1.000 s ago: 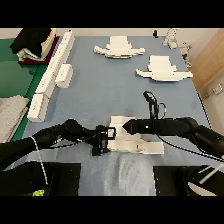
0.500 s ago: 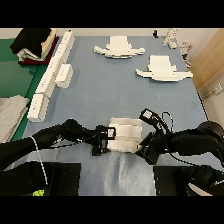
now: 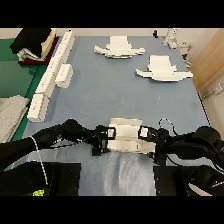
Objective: Fold the box.
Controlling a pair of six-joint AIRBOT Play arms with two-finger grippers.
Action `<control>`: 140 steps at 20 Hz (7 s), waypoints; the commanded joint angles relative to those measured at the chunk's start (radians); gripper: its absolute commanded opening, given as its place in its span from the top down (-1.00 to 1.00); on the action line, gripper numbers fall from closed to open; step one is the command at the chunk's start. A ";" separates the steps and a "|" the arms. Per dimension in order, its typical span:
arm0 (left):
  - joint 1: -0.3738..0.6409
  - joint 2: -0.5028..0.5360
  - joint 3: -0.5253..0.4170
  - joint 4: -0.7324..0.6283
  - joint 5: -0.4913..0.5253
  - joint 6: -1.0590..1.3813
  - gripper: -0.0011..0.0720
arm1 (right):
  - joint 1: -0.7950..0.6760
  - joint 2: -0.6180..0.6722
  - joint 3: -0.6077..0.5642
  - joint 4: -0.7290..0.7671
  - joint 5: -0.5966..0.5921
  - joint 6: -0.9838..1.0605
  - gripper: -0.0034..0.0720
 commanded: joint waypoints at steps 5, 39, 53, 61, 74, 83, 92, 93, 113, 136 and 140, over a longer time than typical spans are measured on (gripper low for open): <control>0.000 0.000 0.001 0.000 0.000 0.000 -0.67 | 0.002 -0.005 -0.073 0.055 0.214 -0.129 -0.75; 0.000 0.000 0.001 0.000 0.000 0.000 -0.67 | 0.001 -0.143 -0.065 0.207 0.325 -0.341 -0.70; 0.000 0.000 0.001 0.000 0.000 0.000 -0.67 | -0.059 -0.138 0.128 -0.514 -0.233 0.906 0.91; 0.000 0.000 0.001 0.000 0.001 0.000 -0.67 | -0.774 -0.179 0.118 0.029 -0.280 0.766 0.91; 0.000 0.000 0.001 0.000 0.000 0.000 -0.67 | -1.085 -0.375 -0.055 0.434 -0.228 0.473 0.92; 0.000 0.000 0.001 0.000 0.000 0.000 -0.67 | -0.879 -0.372 -0.087 0.568 -0.190 0.456 0.91; 0.000 0.000 0.001 0.000 0.000 0.000 -0.67 | -0.715 -0.306 -0.009 0.620 -0.174 0.440 0.24; 0.000 0.000 0.001 0.000 0.000 0.000 -0.67 | -0.715 -0.296 0.002 0.619 -0.186 0.440 0.24; 0.000 0.000 0.001 0.000 0.000 0.000 -0.67 | -0.171 -0.285 0.092 0.238 0.101 0.994 -0.32; 0.000 0.000 0.001 0.000 0.000 0.000 -0.67 | 0.277 -0.664 0.405 -0.280 -0.145 1.681 0.27; 0.000 0.000 0.001 0.000 0.000 0.000 -0.67 | 0.277 -0.664 0.405 -0.294 -0.146 1.681 0.91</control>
